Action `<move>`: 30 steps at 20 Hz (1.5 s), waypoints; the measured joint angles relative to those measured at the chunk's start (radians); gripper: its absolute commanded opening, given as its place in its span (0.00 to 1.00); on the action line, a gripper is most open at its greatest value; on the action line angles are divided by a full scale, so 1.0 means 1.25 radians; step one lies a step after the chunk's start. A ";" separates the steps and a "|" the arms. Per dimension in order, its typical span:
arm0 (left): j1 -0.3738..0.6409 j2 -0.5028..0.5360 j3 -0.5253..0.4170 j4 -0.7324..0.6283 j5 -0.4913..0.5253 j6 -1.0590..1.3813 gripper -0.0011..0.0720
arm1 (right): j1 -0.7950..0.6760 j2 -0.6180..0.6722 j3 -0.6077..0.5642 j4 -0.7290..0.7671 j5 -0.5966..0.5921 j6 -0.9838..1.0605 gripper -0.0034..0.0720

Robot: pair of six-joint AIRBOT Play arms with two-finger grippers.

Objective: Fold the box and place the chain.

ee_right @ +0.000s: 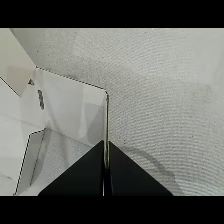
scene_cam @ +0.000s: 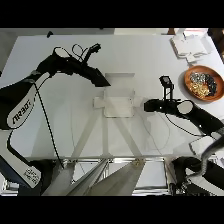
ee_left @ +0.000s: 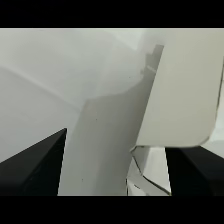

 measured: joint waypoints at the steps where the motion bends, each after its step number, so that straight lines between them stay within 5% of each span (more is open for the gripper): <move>1: -0.005 -0.003 0.001 -0.001 0.002 0.012 0.89 | 0.000 0.000 0.000 0.000 0.000 0.000 0.06; 11: -0.039 -0.042 0.003 0.014 0.013 0.090 0.86 | 0.000 0.000 0.000 0.000 0.000 0.000 0.06; 14: -0.040 -0.046 0.003 0.016 0.013 0.095 0.48 | 0.000 0.000 0.000 0.000 0.000 0.000 0.06; 18: -0.041 -0.049 0.004 0.016 0.013 0.118 0.44 | 0.000 0.000 0.000 0.000 0.000 0.000 0.06; 20: -0.041 -0.049 0.004 0.017 0.013 0.124 0.29 | 0.000 0.000 0.000 0.000 0.000 0.000 0.06; 25: -0.041 -0.049 0.004 0.019 -0.002 0.169 0.32 | 0.000 0.000 0.000 0.000 0.000 0.000 0.06; 27: -0.041 -0.049 0.004 0.019 -0.017 0.198 0.63 | 0.000 0.000 0.000 0.000 0.000 0.000 0.06; 28: -0.041 -0.049 0.004 0.019 -0.022 0.208 0.63 | 0.000 0.000 0.000 0.000 0.000 0.000 0.06; 30: -0.041 -0.049 0.004 0.019 -0.030 0.222 0.45 | 0.000 0.000 0.000 0.000 0.000 0.000 0.06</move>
